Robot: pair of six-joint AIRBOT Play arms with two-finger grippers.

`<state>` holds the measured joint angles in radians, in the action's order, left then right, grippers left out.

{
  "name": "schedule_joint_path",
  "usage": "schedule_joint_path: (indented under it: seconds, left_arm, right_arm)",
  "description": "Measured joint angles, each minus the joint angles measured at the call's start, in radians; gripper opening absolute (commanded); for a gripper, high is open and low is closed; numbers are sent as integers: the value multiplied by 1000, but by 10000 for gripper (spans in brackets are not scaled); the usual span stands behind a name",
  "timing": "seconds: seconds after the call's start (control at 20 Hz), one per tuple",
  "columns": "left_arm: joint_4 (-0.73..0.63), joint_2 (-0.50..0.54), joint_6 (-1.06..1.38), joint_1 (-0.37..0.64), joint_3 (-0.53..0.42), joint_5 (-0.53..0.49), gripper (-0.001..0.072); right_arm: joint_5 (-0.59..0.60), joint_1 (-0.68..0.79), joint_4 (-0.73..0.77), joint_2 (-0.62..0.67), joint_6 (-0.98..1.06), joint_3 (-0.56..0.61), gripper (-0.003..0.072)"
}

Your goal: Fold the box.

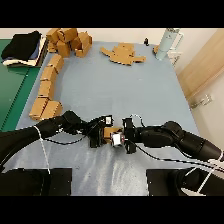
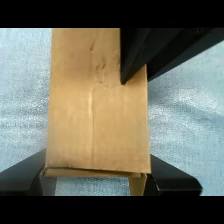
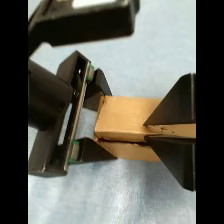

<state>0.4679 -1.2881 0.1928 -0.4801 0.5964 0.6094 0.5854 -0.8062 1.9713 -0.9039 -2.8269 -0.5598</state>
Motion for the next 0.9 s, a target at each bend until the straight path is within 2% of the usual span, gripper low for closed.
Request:
schedule_joint_path:
  seconds: [0.15,0.2,0.25,0.35,0.45,0.55,0.6,0.9]
  left_arm:
    - [0,0,1,0,0,0,511]
    - [0,0,1,0,0,0,511]
    - [0,0,1,0,0,0,511]
    - [0,0,0,0,0,0,511]
    - [0,0,0,0,0,0,511]
    - [0,0,-1,0,0,0,511]
    - [0,0,-1,0,0,0,511]
    - [0,0,-1,0,0,0,511]
  right_arm:
    - [22,0,8,-15,0,0,105]
    - [24,0,10,-18,0,0,173]
    - [27,0,11,-20,0,0,302]
    - [33,0,13,-19,0,0,311]
    - [34,0,14,-10,0,0,283]
    - [35,0,14,6,0,-1,58]
    - [35,0,14,15,3,-1,5]
    - [35,2,-34,11,60,-1,5]
